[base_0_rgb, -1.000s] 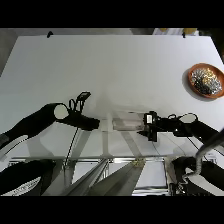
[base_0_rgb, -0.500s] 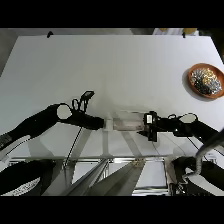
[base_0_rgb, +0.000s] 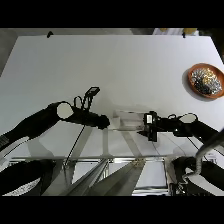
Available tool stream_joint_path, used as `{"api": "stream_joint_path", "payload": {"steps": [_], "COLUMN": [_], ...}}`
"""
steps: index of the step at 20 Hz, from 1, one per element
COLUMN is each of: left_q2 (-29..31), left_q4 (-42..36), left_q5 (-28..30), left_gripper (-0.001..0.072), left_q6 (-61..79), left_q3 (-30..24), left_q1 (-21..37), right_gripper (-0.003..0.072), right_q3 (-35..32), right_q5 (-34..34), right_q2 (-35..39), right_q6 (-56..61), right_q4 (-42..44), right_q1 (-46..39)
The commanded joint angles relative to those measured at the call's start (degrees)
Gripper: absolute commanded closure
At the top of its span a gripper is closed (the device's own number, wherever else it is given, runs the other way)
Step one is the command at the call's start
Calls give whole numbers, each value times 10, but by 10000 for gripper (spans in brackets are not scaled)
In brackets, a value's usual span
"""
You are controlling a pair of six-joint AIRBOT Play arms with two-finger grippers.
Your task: Fold the box and place the chain.
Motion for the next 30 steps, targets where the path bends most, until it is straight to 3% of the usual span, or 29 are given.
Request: {"api": "stream_joint_path", "payload": {"steps": [1, 7, 9, 20, 30], "left_q2": [-5, -23, -25, -26, -81], "left_q4": [-5, -11, -13, -7, 106], "left_q5": [17, 34, 34, 34, -19], "left_gripper": [365, 355, 313, 314, 314], "left_q6": [5, 3, 2, -7, -171], "left_q3": [8, 14, 23, 32, 106], "left_q1": [-8, -27, -32, -63, -93], "right_gripper": [368, 368, 368, 368, 368], "right_q3": [0, 0, 0, 0, 0], "right_q5": [0, 0, 0, 0, 0], "right_q2": [0, 0, 0, 0, 0], "right_q6": [0, 0, 0, 0, 0], "right_q4": [0, 0, 0, 0, 0], "right_q1": [0, 0, 0, 0, 0]}}
